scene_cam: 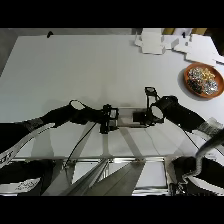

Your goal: Fold the box and place the chain.

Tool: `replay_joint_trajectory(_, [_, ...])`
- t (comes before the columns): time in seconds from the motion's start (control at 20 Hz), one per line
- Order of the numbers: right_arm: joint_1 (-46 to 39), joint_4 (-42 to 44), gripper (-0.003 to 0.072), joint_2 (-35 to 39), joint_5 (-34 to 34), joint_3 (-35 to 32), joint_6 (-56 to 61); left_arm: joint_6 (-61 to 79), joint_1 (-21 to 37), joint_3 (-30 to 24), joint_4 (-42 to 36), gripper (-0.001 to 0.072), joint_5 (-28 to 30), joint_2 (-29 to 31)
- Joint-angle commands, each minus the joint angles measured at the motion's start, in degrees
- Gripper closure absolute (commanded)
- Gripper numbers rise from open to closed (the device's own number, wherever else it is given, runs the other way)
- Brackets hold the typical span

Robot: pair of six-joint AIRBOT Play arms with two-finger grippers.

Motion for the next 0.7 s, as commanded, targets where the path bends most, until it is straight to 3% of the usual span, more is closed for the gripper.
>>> replay_joint_trajectory(0.0, [0.26, 0.07, 0.0651, -0.48, 1.51, 0.15, 0.83, 0.02, -0.02, 0.02, -0.07, 0.0438, 0.04, -0.04])
replay_joint_trajectory(0.2, [0.26, 0.07, 0.0673, -0.48, 1.86, 0.15, 0.83, 0.02, -0.02, 0.02, -0.07, 0.0438, 0.04, -0.04])
replay_joint_trajectory(0.25, [0.26, 0.04, 0.0624, -0.48, 1.77, 0.15, 0.83, 0.02, -0.02, 0.02, -0.04, 0.0438, 0.04, -0.04])
replay_joint_trajectory(0.3, [0.26, 0.04, 0.0444, -0.48, 1.73, 0.15, 0.83, 0.02, -0.02, 0.02, -0.07, 0.0438, 0.04, -0.04])
replay_joint_trajectory(0.35, [0.24, -0.02, 0.0392, -0.48, 1.75, 0.17, 0.83, 0.02, -0.02, 0.02, -0.07, 0.0438, 0.04, -0.04])
replay_joint_trajectory(0.65, [0.2, -4.07, 0.0398, -0.48, 4.39, 0.74, 0.85, 0.02, -0.02, 0.02, -0.07, 0.0438, 0.04, -0.04])
